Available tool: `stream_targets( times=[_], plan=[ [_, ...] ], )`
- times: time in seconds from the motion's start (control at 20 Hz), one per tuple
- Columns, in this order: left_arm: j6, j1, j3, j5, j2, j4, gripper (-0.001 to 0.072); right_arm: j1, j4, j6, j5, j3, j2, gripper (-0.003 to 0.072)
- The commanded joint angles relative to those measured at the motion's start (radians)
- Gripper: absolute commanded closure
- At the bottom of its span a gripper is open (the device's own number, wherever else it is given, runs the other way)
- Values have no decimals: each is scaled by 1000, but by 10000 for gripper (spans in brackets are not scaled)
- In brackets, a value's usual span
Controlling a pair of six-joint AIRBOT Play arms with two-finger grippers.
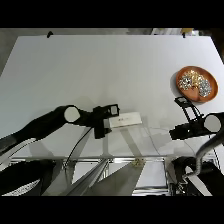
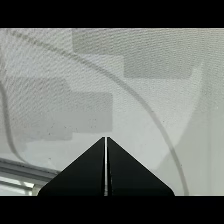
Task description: Fold the box and place the chain.
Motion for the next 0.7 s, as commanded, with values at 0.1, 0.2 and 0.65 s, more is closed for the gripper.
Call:
stream_targets(
  times=[0.1,0.2,0.65],
  plan=[
    [-557,217,0,-177,312,435,498,-1,0,0,0,-1,1,671],
    [-630,359,0,-210,388,524,498,-1,0,0,0,-1,1,671],
    [-761,962,-1,-216,371,452,496,-1,1,0,0,-1,1,671]
  ],
)
